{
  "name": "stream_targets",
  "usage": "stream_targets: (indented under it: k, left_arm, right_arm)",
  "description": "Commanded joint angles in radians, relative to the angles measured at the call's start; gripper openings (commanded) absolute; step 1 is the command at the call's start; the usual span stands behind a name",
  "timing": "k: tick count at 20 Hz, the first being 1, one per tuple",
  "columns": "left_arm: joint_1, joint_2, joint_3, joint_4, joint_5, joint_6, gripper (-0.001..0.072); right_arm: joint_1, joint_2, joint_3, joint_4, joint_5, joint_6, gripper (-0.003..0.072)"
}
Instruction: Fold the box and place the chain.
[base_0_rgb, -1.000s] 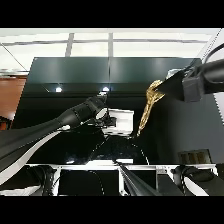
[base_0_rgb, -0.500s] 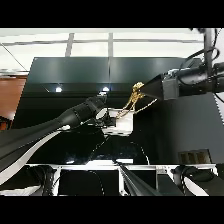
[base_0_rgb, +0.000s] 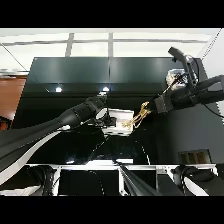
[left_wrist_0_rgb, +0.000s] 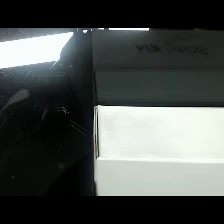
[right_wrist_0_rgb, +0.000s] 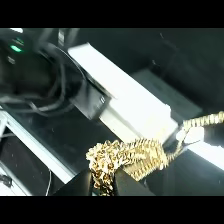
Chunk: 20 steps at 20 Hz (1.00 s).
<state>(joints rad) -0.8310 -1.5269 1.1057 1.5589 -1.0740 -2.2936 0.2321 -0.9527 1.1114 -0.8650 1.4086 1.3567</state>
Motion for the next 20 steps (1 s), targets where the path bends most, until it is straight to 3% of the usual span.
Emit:
stream_targets:
  k: [1, 6, 13, 20]
  left_arm:
    - [0.000, 0.001, 0.000, 0.000, 0.000, 0.000, 0.0028]
    - [0.000, 0.001, 0.000, 0.000, 0.004, 0.000, 0.0028]
    - [0.000, 0.001, 0.000, 0.000, 0.011, 0.000, 0.0028]
    - [0.000, 0.001, 0.000, 0.000, 0.018, 0.000, 0.0028]
  right_arm:
    - [0.001, 0.000, -0.053, 0.026, 0.022, -0.005, 0.0010]
    - [0.001, -0.008, -0.158, 0.252, -0.154, -0.056, 0.0013]
    - [0.007, -0.054, -0.366, 0.271, -0.338, -0.036, 0.0017]
    - [0.102, -0.134, -0.389, 0.285, -0.454, -0.037, 0.0019]
